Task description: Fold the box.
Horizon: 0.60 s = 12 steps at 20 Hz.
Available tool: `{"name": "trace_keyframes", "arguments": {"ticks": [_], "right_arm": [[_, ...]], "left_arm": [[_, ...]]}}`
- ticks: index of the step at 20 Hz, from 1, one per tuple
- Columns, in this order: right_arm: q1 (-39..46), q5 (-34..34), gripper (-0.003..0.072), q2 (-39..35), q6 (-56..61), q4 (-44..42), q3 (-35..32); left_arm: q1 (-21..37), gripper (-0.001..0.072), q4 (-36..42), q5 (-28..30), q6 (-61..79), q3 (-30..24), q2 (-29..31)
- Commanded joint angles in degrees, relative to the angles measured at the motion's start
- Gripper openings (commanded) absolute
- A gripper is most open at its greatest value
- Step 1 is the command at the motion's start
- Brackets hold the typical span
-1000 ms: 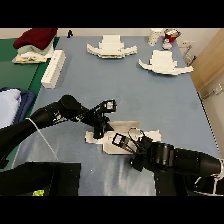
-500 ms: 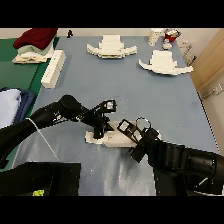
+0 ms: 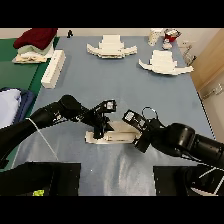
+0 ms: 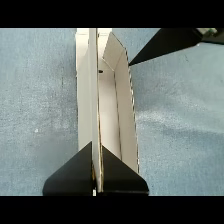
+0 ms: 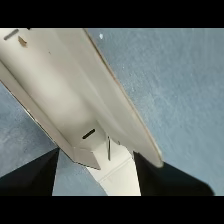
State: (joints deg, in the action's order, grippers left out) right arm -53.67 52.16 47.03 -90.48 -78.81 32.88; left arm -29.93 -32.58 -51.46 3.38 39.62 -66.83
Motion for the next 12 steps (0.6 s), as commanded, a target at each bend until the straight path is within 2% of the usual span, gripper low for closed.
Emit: {"name": "trace_keyframes", "arguments": {"ticks": [1,3,5,8,12], "right_arm": [[11.65,-2.84,0.0720,0.52,-32.28,-20.09,0.00],[18.91,-1.33,0.0720,1.55,-50.45,-32.68,-0.07],[24.13,0.74,0.0720,2.69,-64.24,-40.04,-0.50],[27.02,0.81,0.0720,4.98,-73.64,-43.32,-0.74],[28.85,0.81,0.0720,9.77,-77.13,-45.57,-0.72]], "left_arm": [[0.02,0.0015,0.00,0.02,0.00,0.02,0.02],[0.02,0.0015,0.00,0.02,0.00,0.02,0.02],[0.02,0.0016,0.00,0.00,0.00,0.02,0.02],[0.02,0.0016,0.00,0.02,0.00,0.02,0.02],[0.02,0.0016,0.00,0.00,0.00,0.02,0.02]]}}
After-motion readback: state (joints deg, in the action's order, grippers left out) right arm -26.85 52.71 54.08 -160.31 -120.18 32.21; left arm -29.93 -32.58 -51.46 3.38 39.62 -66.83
